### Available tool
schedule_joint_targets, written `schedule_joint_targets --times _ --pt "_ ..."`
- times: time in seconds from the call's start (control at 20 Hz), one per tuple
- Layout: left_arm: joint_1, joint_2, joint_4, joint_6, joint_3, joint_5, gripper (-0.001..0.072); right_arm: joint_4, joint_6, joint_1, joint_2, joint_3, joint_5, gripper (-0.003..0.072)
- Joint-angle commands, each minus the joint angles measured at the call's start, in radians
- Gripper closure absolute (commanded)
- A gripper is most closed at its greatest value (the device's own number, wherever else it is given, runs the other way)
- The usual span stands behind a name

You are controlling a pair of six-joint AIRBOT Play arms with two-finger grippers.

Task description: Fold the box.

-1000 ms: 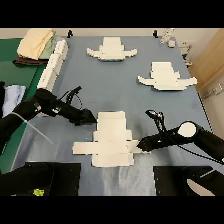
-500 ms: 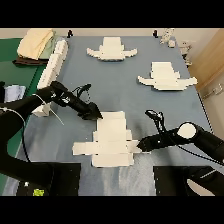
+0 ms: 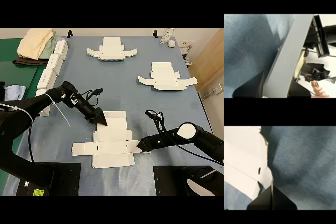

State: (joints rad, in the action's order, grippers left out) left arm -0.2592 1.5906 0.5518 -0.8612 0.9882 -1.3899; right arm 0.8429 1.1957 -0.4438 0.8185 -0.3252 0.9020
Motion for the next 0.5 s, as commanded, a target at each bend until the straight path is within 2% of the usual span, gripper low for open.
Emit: schedule_joint_targets --times 0.0,0.05,0.1,0.15,0.2,0.35,0.4,0.45 --pt "-0.014 0.002 0.018 0.016 0.009 -0.031 0.0432 -0.001 0.001 0.000 -0.001 0.000 -0.002 0.0687" --pt "-0.014 0.002 0.020 0.016 0.009 -0.035 0.0433 -0.001 0.001 0.000 -0.001 0.000 -0.002 0.0687" --pt "-0.014 0.002 0.021 0.016 0.009 -0.035 0.0475 -0.001 0.000 0.000 -0.001 0.000 -0.002 0.0687" --pt "-0.016 0.002 0.024 0.023 0.009 -0.034 0.0660 -0.001 0.001 0.000 -0.001 0.000 -0.002 0.0687" --pt "-0.016 0.002 0.024 0.040 0.009 -0.034 0.0693 -0.001 0.000 0.000 -0.001 0.000 -0.002 0.0687" --pt "-0.015 0.002 0.010 0.042 0.009 -0.031 0.0693 -0.001 0.001 0.000 -0.001 0.000 -0.003 0.0684" --pt "-0.015 0.002 -0.006 0.036 0.009 -0.032 0.0692 0.000 0.001 0.000 -0.001 0.000 -0.005 0.0656" --pt "-0.016 0.002 -0.024 0.039 0.009 -0.033 0.0693 0.011 0.001 0.002 -0.001 -0.002 -0.008 0.0561"
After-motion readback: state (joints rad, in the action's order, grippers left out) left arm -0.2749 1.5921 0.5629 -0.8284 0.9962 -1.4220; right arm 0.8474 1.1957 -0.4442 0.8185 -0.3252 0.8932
